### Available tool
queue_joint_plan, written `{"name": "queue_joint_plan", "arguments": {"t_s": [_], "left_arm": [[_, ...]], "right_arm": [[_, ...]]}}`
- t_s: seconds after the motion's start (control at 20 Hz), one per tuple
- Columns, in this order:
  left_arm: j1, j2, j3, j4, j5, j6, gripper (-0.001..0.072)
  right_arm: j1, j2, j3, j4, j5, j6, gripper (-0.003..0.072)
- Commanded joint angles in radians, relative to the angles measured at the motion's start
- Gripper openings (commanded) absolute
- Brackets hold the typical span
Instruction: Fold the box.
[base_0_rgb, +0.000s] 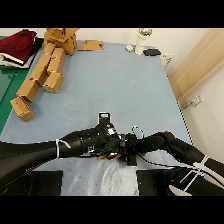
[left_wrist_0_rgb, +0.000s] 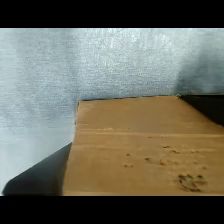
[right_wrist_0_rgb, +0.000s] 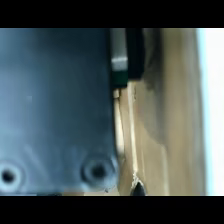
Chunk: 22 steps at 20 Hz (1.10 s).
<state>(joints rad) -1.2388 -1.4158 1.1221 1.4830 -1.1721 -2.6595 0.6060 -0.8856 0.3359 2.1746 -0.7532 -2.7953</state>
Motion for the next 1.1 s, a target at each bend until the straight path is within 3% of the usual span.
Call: {"name": "queue_joint_plan", "arguments": {"t_s": [0.0, 1.05], "left_arm": [[0.007, 0.003, 0.001, 0.011, -0.076, 0.001, 0.0565], [0.031, 0.009, 0.036, 0.002, -0.092, 0.009, 0.0565]], "right_arm": [[0.001, 0.000, 0.000, 0.002, 0.000, 0.001, 0.0505], [0.001, 0.000, 0.000, 0.002, 0.000, 0.001, 0.0505]]}}
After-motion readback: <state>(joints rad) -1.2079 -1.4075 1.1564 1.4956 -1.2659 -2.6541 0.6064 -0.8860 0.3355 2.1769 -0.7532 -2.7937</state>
